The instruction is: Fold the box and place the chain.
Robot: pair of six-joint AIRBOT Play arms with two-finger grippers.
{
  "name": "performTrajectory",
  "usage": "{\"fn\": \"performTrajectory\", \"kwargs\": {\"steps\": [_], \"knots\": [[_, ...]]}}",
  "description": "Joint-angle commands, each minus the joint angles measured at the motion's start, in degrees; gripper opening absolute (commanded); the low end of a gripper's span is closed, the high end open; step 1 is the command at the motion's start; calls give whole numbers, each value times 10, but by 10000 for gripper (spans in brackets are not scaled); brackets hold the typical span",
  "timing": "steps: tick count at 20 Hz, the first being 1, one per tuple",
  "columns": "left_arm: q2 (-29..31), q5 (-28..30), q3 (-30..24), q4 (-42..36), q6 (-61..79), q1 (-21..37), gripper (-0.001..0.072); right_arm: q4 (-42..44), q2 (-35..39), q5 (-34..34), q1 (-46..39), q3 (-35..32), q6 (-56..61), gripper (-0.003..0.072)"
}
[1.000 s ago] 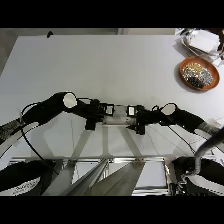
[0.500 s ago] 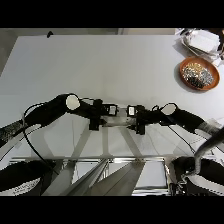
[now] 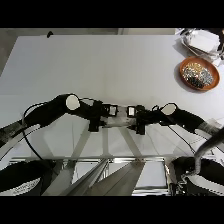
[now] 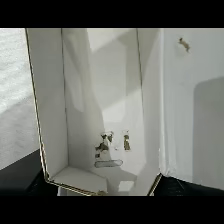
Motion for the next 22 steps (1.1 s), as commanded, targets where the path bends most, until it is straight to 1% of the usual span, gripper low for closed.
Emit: {"fn": "performTrajectory", "kwargs": {"steps": [1,4,5,6,8,9,10,12,14,15,17,19,22], "knots": [[41,-56,0,3,-48,30,264,1,0,0,0,0,3,401],[92,-107,0,3,-101,74,263,1,0,0,0,0,3,401],[108,-119,0,3,-126,91,247,1,0,0,0,0,3,401],[124,-132,0,5,-156,111,212,1,0,0,0,0,3,401],[151,-157,0,6,-233,153,178,1,0,0,0,0,3,401],[158,-170,0,6,-279,174,35,1,0,0,0,0,3,401],[160,-185,0,7,-323,197,3,1,0,0,0,0,3,401],[155,-200,0,37,-417,223,3,1,0,0,0,0,3,401],[148,-203,-1,86,-516,229,3,1,0,0,0,0,3,401],[140,-201,-7,96,-549,229,3,0,0,0,0,0,3,401],[114,-189,-26,87,-582,229,3,1,0,0,0,0,3,401],[75,-169,-42,64,-591,228,3,1,0,0,0,0,3,401],[21,-143,-45,31,-591,218,2,1,0,0,0,0,3,401]]}}
